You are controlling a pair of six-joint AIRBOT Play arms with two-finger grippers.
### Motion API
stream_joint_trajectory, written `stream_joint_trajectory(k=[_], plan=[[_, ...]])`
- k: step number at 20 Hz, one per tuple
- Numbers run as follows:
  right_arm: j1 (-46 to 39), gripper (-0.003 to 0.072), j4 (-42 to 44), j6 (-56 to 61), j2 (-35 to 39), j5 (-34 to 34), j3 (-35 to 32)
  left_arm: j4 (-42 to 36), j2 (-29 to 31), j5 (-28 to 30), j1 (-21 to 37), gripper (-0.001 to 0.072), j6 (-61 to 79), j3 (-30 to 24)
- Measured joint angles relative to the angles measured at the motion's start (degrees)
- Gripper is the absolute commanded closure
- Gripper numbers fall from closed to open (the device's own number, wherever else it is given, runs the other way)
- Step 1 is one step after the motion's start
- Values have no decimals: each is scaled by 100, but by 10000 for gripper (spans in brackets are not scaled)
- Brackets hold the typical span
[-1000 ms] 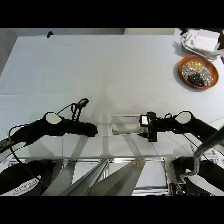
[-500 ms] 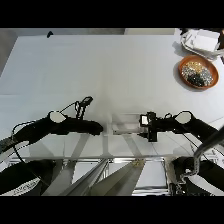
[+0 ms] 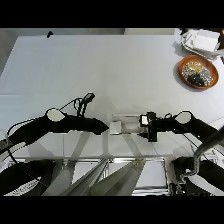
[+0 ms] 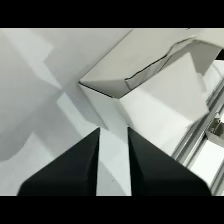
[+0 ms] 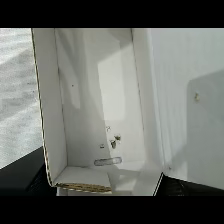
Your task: Fold the box and place the chain.
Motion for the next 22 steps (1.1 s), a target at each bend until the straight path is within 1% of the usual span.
stream_joint_trajectory(k=[1,2,3,5,7,8,13,19,22], plan=[[0,274,0,0,0,0,0,0,31,-22,-4,478,0,13],[0,274,0,0,0,0,0,2,55,-48,-11,443,0,26],[0,274,0,0,0,0,0,2,72,-70,-26,392,-2,39],[0,274,0,0,0,0,0,4,87,-94,-83,389,-4,66],[0,274,0,0,0,0,0,15,83,-107,-162,326,-4,94],[0,274,0,0,0,0,0,15,63,-107,-199,318,-9,107],[0,274,0,0,0,0,0,144,-109,55,-428,317,-345,275],[0,274,0,2,0,0,0,933,-321,267,-586,317,-1451,697],[0,274,0,2,0,-2,0,1176,-411,297,-717,317,-1845,890]])
